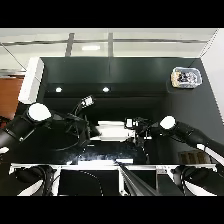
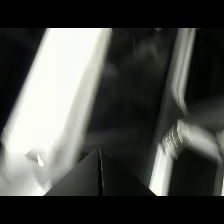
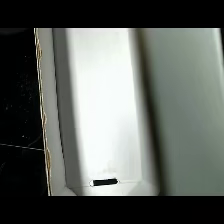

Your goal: Fold the box and place the chain.

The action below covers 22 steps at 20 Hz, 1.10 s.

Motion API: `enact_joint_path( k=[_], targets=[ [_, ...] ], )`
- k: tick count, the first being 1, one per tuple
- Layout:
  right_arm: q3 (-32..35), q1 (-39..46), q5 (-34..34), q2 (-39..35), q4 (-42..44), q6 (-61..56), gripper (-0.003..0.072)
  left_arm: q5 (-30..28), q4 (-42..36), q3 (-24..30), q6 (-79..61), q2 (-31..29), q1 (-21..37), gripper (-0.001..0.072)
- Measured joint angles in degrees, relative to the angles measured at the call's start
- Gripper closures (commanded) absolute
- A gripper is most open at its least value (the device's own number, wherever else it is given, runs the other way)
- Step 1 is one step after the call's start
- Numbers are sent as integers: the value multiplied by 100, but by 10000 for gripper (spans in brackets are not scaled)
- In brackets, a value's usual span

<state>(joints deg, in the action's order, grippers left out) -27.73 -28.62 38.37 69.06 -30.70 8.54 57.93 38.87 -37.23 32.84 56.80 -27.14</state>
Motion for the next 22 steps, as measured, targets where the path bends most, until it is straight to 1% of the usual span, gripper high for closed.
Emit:
enact_joint_path(
  k=[2, 4, 5, 7, 12, 15, 18, 22],
  targets=[
    [0, 0, -2, 0, 2, -2, 192, -964, -188, 11, 85, 155, -153, 686],
    [2, 0, -2, 0, 4, -2, 192, -1777, -310, 2, 138, 442, -234, 685],
    [0, 0, -4, 0, 4, -2, 192, -2026, -363, -20, 153, 614, -258, 685],
    [2, 0, -4, 0, 4, -2, 192, -2253, -420, -90, 166, 994, -289, 686],
    [0, 0, -4, 0, 2, -2, 192, -2140, -361, -212, 188, 1633, -317, 686],
    [2, 0, 11, 0, -9, 4, 192, -1792, -146, -291, 118, 1762, -313, 687],
    [2, -7, 9, 0, -2, 0, 192, -1521, 256, -470, 236, 1622, -205, 686],
    [2, -7, -2, 0, 4, -2, 192, -1228, 881, -588, 323, 1032, 284, 686]
  ],
)
